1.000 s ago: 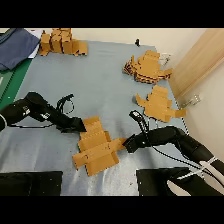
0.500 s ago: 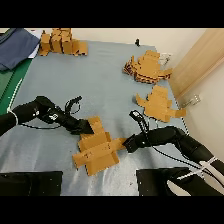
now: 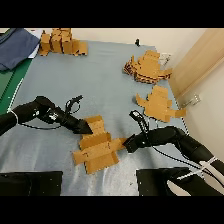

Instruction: Fold the box.

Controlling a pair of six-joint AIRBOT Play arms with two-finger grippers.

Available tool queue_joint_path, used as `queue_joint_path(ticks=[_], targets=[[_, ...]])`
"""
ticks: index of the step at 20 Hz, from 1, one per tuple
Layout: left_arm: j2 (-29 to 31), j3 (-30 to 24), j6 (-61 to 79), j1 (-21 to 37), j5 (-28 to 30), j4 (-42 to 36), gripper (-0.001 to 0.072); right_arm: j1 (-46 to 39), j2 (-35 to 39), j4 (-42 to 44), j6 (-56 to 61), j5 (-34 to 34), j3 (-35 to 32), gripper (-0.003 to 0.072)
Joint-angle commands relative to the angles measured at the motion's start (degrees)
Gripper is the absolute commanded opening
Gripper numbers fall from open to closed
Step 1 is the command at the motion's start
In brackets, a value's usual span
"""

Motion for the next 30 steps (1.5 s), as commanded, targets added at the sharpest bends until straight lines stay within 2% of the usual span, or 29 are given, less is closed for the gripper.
queue_joint_path(ticks=[1,3,4,5,7,8,9,10,12,14,18,21,25,27,30], targets=[[-0.1,0.0,2.0,0.2,0.1,0.0,0.0227,0.1,0.0,0.0,0.1,0.0,0.0,0.0004],[-0.1,0.0,2.9,0.2,0.0,0.0,0.0226,0.1,-0.1,0.0,0.1,0.0,0.0,0.0004],[-0.1,0.0,3.6,0.2,0.0,0.0,0.0203,0.1,-0.1,0.0,0.1,0.0,0.0,0.0005],[-0.1,0.0,4.4,0.2,0.0,-0.1,0.0008,0.1,-0.1,0.0,0.1,0.0,0.0,0.0005],[-0.1,0.0,6.0,0.2,0.1,-1.2,0.0013,0.1,-0.1,0.0,0.8,0.0,0.0,0.0013],[-0.1,0.2,7.8,0.1,-0.1,-2.3,0.0013,-0.1,0.0,-0.1,3.5,0.1,0.0,0.0125],[0.1,0.6,10.3,-0.3,-0.2,-2.8,0.0013,-0.9,0.0,-1.4,7.7,-0.2,0.4,0.0320],[0.5,1.3,12.7,-1.1,0.5,-2.6,0.0012,-1.8,0.0,-3.8,14.0,-1.1,1.3,0.0359],[2.9,2.2,14.8,-3.6,5.2,-1.9,0.0012,-4.9,0.2,-9.3,24.7,-4.9,5.0,0.0359],[6.3,2.2,18.3,-6.8,9.3,-1.2,0.0012,-8.4,0.9,-13.5,26.9,-8.5,10.1,0.0359],[7.8,2.2,23.9,-13.9,8.4,-2.5,0.0013,-14.8,1.4,-19.7,30.4,-10.1,18.8,0.0358],[7.2,2.2,25.6,-19.1,12.7,2.7,0.0013,-16.2,1.4,-19.8,30.4,-9.9,20.1,0.0358],[8.8,2.2,26.5,-21.7,24.1,8.9,0.0013,-16.2,0.2,-19.2,30.6,-10.6,20.0,0.0358],[8.8,2.3,26.5,-20.9,23.7,8.9,0.0013,-16.2,-0.8,-18.6,30.6,-10.8,20.0,0.0358],[9.1,2.3,27.2,-19.0,17.6,8.8,0.0013,-16.1,-2.0,-17.9,30.6,-10.8,19.9,0.0358]])
